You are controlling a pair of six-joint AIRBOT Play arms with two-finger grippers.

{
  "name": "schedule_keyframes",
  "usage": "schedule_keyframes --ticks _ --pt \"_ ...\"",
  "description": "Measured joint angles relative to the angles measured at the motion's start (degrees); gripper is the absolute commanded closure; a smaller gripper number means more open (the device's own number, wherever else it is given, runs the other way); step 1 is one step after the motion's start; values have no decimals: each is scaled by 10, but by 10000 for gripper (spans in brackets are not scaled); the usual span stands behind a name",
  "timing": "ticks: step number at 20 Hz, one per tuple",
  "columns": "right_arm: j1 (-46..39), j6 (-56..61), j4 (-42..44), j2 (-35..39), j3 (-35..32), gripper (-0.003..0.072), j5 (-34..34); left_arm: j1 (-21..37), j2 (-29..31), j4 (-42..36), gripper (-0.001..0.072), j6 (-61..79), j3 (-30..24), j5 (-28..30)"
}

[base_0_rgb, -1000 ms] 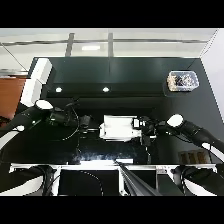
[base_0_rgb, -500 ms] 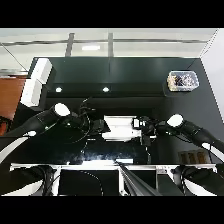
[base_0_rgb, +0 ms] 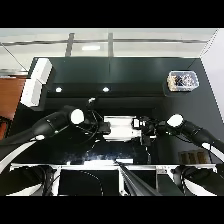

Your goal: Fold the box and place the chain.

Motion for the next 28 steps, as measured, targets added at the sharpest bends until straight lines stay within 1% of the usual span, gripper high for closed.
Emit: schedule_keyframes --ticks 2,3,4,5,6,7,8,10,11,12,19,28 --pt "0 0 0 0 0 195 0 -37 -12 89 33 -83 30 -26" --pt "0 0 0 0 0 195 0 -51 -21 119 34 -113 45 -42" --pt "0 0 0 0 0 195 0 -62 -30 141 57 -139 61 -57" --pt "0 0 0 0 0 195 0 -71 -39 156 115 -157 74 -71" --pt "0 0 0 0 0 195 0 -78 -48 167 118 -171 85 -83" --pt "0 0 0 0 0 194 0 -85 -55 174 143 -183 96 -92" --pt "0 0 0 0 0 194 0 -90 -61 179 213 -192 104 -99" --pt "0 0 0 0 0 195 0 -96 -69 182 244 -206 117 -111" --pt "0 0 0 0 0 194 0 -97 -71 183 314 -212 120 -116" --pt "0 0 0 0 0 195 0 -99 -73 183 367 -216 123 -120" --pt "0 0 0 0 0 194 0 -103 -90 188 367 -239 131 -136" --pt "0 0 0 0 0 195 1 -105 -103 195 384 -243 136 -129"
